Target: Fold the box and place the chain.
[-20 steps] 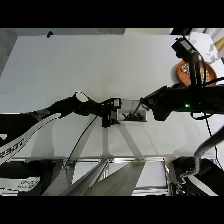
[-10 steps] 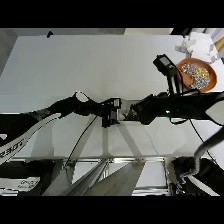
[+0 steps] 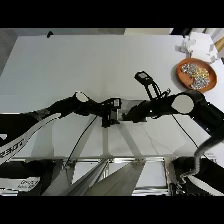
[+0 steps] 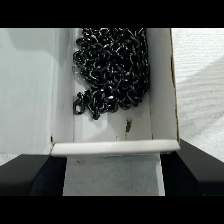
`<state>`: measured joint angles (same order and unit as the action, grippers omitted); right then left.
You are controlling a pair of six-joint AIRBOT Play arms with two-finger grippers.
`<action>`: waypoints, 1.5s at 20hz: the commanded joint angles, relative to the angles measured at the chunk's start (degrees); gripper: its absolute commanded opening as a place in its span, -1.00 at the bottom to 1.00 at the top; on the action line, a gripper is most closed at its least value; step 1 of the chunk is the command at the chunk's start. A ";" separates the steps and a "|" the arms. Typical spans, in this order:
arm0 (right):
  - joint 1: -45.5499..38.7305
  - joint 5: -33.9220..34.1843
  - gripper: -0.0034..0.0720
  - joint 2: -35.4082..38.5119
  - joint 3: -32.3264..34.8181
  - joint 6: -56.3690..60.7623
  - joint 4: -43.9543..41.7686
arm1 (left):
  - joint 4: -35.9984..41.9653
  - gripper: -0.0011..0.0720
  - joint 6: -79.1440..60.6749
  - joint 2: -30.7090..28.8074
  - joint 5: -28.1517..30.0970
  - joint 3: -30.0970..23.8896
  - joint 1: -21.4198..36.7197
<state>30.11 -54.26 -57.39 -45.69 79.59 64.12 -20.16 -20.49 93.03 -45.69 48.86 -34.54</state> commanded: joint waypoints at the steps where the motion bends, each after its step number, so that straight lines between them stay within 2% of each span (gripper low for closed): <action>1: -2.62 -4.07 -0.10 2.78 -1.81 0.09 1.90 | -0.02 -0.61 -0.02 -0.02 0.00 0.00 0.04; 3: -7.34 -7.45 -0.10 5.53 -4.31 0.09 4.61 | -0.02 -0.61 -0.02 -0.02 0.00 0.00 0.04; 6: -17.42 -7.67 -0.13 7.34 -5.38 0.09 9.11 | -0.02 -0.61 -0.02 -0.02 0.00 0.00 0.04; 9: -26.80 -5.07 -0.13 3.58 -5.35 0.09 14.01 | -0.02 -0.61 -0.02 -0.02 0.02 0.00 0.04; 12: -31.98 2.23 -0.12 -4.76 -5.35 0.07 17.16 | -0.02 -0.61 -0.02 -0.02 0.02 0.00 0.04; 15: -32.44 9.27 -0.12 -14.21 -5.38 -0.20 16.83 | -0.02 -0.61 -0.02 -0.02 0.02 0.00 0.04; 19: -32.50 13.27 -0.12 -22.58 -5.51 0.22 22.84 | -0.02 -0.61 -0.02 -0.02 0.02 0.00 0.04; 23: -32.50 17.88 -0.13 -25.31 -5.62 0.28 23.08 | -0.02 -0.61 -0.02 -0.02 0.00 0.00 0.04; 30: -32.50 20.06 -0.13 -28.06 -7.74 0.31 23.10 | -0.02 -0.61 -0.02 -0.02 0.02 0.00 0.04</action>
